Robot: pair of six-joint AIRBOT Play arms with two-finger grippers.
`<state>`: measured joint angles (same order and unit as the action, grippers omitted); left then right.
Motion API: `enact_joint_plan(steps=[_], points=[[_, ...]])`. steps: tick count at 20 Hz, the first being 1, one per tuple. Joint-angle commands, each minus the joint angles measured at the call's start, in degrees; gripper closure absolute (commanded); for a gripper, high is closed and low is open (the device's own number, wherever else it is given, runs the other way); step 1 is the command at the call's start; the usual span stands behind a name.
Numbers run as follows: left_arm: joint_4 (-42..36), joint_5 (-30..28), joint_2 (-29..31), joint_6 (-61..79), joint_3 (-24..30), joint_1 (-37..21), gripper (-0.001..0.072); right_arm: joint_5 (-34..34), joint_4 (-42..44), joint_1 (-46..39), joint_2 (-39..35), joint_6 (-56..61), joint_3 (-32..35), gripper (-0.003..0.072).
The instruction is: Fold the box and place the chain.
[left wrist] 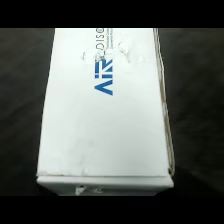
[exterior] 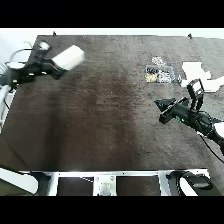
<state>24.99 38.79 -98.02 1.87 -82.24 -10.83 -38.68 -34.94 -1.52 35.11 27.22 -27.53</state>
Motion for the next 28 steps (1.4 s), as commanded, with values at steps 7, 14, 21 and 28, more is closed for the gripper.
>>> enact_joint_plan(steps=[7,14,21,28], points=[[0.24,-16.15,-2.93,-15.85,0.15,-17.51,0.0690,4.72,1.95,0.00,0.22,1.11,0.13,0.0682],[0.94,-11.78,-13.94,-16.28,-10.38,-17.62,0.0691,5.92,1.95,0.00,0.24,1.14,0.13,0.0681],[3.52,-13.22,-18.75,-17.88,-12.81,-17.62,0.0691,7.04,1.95,0.00,0.24,1.14,0.15,0.0682],[3.61,-11.21,-20.81,-16.33,-13.18,-17.55,0.0688,7.82,1.97,0.00,0.24,1.14,0.15,0.0682]])
